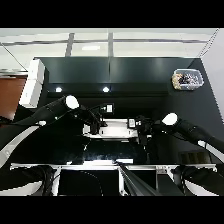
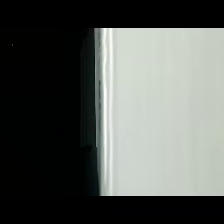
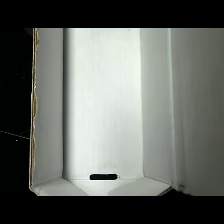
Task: Fold the box and place the chain.
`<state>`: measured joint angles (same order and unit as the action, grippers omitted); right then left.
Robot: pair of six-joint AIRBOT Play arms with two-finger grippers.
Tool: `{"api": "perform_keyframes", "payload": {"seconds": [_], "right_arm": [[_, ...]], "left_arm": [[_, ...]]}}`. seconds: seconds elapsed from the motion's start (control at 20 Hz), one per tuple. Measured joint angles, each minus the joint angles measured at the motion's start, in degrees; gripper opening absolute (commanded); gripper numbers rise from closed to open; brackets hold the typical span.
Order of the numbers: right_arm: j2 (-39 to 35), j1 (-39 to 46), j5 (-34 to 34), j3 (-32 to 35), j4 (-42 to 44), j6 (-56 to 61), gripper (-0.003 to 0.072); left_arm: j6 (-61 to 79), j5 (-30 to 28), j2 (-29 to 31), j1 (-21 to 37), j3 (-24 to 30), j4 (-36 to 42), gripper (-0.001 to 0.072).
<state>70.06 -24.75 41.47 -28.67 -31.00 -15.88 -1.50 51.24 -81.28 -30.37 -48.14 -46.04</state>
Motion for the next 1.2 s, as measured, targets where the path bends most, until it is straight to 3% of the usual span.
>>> {"api": "perform_keyframes", "payload": {"seconds": [0.05,0.1,0.2,0.3,0.5,0.55,0.6,0.65,0.7,1.0,1.1,1.15,1.2], "right_arm": [[0.0,-0.1,-0.1,0.0,0.0,0.1,0.0608],[0.0,-0.1,-0.1,0.0,-0.1,0.1,0.0464],[0.0,-0.2,-0.1,0.0,-0.2,0.3,0.0424],[0.0,-0.2,-0.1,0.0,-0.3,0.3,0.0308],[0.0,-0.2,-0.2,0.0,-0.4,0.3,0.0307],[0.0,-0.2,-0.2,0.0,-0.4,0.3,0.0307],[0.0,-0.2,-0.2,0.0,-0.5,0.3,0.0307],[0.0,-0.2,-0.2,0.0,-0.5,0.3,0.0307],[0.0,-0.2,-0.2,0.0,-0.5,0.3,0.0307],[0.0,-0.2,-0.2,0.0,-0.5,0.3,0.0308],[0.0,-0.2,-0.2,0.0,-0.5,0.3,0.0309],[0.0,-0.2,-0.2,0.0,-0.5,0.2,0.0310],[0.0,-0.2,-0.2,0.0,-0.5,0.2,0.0317]], "left_arm": [[0.0,0.0,0.0,0.0,0.0,0.0,0.0029],[0.0,0.0,0.0,0.0,0.0,0.0,0.0029],[0.0,0.0,0.0,0.0,0.0,0.0,0.0029],[0.0,0.0,0.0,0.0,0.0,0.0,0.0029],[0.0,0.0,0.0,0.1,0.0,0.0,0.0033],[0.0,0.0,0.0,0.1,0.0,0.0,0.0115],[0.0,-0.2,0.0,0.1,0.0,-0.3,0.0270],[0.0,0.2,0.1,0.1,0.1,-0.7,0.0363],[-0.2,0.1,0.6,0.1,0.0,-0.7,0.0364],[-6.9,2.0,6.3,0.1,-0.3,-12.1,0.0349],[-12.9,4.0,9.4,0.2,-0.3,-17.6,0.0195],[-15.8,5.5,11.1,0.4,-0.4,-19.7,0.0043],[-18.8,7.0,12.8,0.9,-0.4,-21.5,0.0027]]}}
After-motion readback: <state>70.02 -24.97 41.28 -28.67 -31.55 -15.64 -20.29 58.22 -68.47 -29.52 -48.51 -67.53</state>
